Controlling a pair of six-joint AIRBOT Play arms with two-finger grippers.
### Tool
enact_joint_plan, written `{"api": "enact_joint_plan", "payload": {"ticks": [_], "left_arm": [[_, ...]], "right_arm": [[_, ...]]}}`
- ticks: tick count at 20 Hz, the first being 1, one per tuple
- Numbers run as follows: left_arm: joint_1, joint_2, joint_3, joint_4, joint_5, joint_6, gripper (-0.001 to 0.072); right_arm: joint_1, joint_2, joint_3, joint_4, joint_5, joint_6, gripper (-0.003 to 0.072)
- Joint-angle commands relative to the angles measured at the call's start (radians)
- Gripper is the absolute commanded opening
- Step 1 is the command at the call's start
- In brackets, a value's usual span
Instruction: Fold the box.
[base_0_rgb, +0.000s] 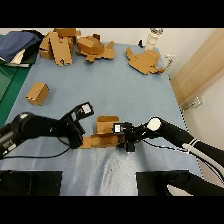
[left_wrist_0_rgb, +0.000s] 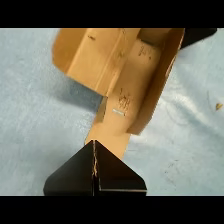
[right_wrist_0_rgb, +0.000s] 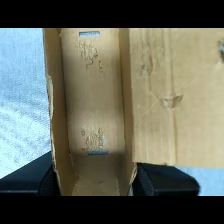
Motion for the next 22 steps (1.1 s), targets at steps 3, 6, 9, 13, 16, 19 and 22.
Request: {"api": "enact_joint_plan", "payload": {"ticks": [3,6,9,13,16,19,22], "left_arm": [[-0.04,0.043,-0.127,0.01,0.077,0.018,0.0682],[-0.045,0.003,-0.107,0.002,0.079,0.103,0.0708],[-0.077,-0.036,-0.082,-0.006,0.095,0.218,0.0706],[-0.078,-0.121,-0.066,-0.085,0.086,0.279,0.0707],[-0.078,-0.175,-0.031,-0.137,0.034,0.334,0.0707],[-0.077,-0.203,-0.01,-0.138,0.017,0.367,0.0707],[-0.076,-0.243,0.005,-0.138,0.016,0.378,0.0707]], "right_arm": [[0.001,-0.001,0.0,0.001,0.0,0.001,0.0522],[0.001,-0.001,0.0,0.0,0.0,0.001,0.0522],[0.001,-0.001,0.0,0.001,0.0,0.001,0.0522],[0.001,-0.001,0.0,0.0,0.0,0.001,0.0522],[0.001,-0.001,0.0,0.0,0.0,0.001,0.0522],[0.001,-0.001,0.0,0.0,0.0,0.001,0.0522],[0.001,-0.001,0.0,0.0,0.0,0.001,0.0522]]}}
